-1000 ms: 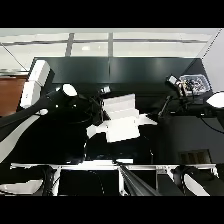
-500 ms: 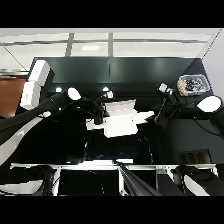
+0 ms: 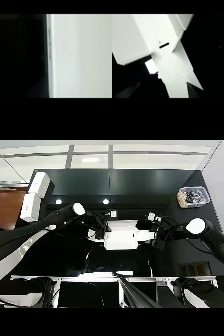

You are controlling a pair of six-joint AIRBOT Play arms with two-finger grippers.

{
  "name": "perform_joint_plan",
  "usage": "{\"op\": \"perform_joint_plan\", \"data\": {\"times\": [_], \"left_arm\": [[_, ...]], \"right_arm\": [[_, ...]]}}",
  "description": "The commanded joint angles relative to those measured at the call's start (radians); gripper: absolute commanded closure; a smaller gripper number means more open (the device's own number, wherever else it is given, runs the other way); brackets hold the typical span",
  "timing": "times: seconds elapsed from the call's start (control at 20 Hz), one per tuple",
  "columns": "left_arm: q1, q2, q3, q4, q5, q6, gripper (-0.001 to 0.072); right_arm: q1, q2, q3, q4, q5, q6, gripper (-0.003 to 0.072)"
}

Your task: Fold the box and place the chain.

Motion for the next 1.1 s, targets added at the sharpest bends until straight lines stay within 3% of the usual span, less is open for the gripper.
{"op": "perform_joint_plan", "data": {"times": [0.0,0.4,0.65,0.85,1.05], "left_arm": [[-0.002,-0.007,0.0,0.002,0.003,0.015,0.0682],[-0.002,-0.007,0.0,0.003,0.004,0.015,0.0682],[-0.002,-0.007,0.0,0.002,0.002,0.015,0.0682],[-0.002,-0.007,0.0,0.002,0.002,0.015,0.0682],[-0.002,-0.007,0.0,0.002,0.002,0.014,0.0682]], "right_arm": [[0.017,-0.001,-0.01,-0.016,-0.006,-0.004,0.0035],[0.023,-0.028,-0.02,-0.011,-0.016,-0.013,0.0035],[0.103,-0.063,-0.045,-0.006,-0.055,-0.015,0.0035],[0.179,-0.084,-0.069,0.143,-0.09,-0.015,0.0035],[0.208,-0.086,-0.095,0.178,-0.159,-0.015,0.0036]]}}
